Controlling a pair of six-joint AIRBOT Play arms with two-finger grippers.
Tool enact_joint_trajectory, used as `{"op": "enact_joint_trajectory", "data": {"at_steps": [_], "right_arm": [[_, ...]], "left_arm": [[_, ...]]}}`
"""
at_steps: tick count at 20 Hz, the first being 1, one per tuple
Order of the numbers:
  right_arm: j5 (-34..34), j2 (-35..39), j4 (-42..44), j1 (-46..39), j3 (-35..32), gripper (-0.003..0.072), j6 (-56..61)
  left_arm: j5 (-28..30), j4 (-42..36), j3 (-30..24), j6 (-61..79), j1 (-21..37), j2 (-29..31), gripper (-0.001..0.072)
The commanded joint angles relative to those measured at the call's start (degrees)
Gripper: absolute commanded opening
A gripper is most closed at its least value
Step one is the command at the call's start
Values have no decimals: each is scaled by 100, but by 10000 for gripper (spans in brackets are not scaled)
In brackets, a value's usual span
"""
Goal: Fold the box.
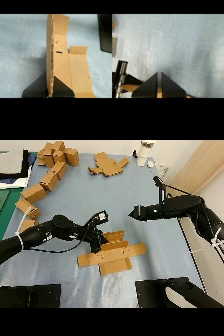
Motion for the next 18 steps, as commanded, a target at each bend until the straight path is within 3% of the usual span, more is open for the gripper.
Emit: {"op": "enact_joint_trajectory", "data": {"at_steps": [1, 11, 18], "right_arm": [[15, -7, 0, -2, 4, 78, -15], [15, -7, 7, 20, 4, 78, -13], [15, -9, -4, 20, 4, 78, -17]], "left_arm": [[203, -17, -68, 83, -129, 31, 8], [33, 125, -225, 240, -199, 31, 9], [-400, 140, -234, 240, -199, 33, 10]]}}
